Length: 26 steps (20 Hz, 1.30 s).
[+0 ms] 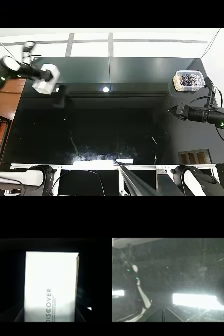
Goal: Fold the box and place the chain.
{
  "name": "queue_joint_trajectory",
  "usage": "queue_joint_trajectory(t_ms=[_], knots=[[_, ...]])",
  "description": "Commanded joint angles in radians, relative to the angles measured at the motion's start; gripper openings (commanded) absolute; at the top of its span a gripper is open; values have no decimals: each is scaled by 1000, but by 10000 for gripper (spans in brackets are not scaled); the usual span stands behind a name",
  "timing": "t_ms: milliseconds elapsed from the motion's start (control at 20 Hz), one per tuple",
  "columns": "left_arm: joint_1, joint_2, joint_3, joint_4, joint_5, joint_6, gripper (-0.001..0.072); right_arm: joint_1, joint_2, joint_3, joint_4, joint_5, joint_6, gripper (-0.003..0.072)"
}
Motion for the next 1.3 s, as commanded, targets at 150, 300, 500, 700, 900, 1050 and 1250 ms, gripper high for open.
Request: queue_joint_trajectory(t_ms=[150, 300, 500, 700, 900, 1050, 1250], knots=[[130, -333, 417, 10, -29, 35, 349, 17, 0, 0, 49, 9, 22, 15], [128, -435, 528, 51, -63, 46, 349, 59, 0, 0, 48, 7, 22, 15], [125, -457, 543, 51, -76, 40, 710, 80, 0, 0, 45, -35, 22, 15], [125, -414, 683, 51, -296, -36, 710, 78, 0, 33, 5, -39, 17, 15], [125, -250, 692, 42, -507, -329, 648, 78, 0, 238, -191, 0, 18, 15], [100, -100, 534, -50, -665, -367, 211, 78, 0, 404, -343, 136, 14, 14], [-50, 249, 100, -65, -455, -253, 27, 79, 26, 454, -390, 203, 9, 14]])
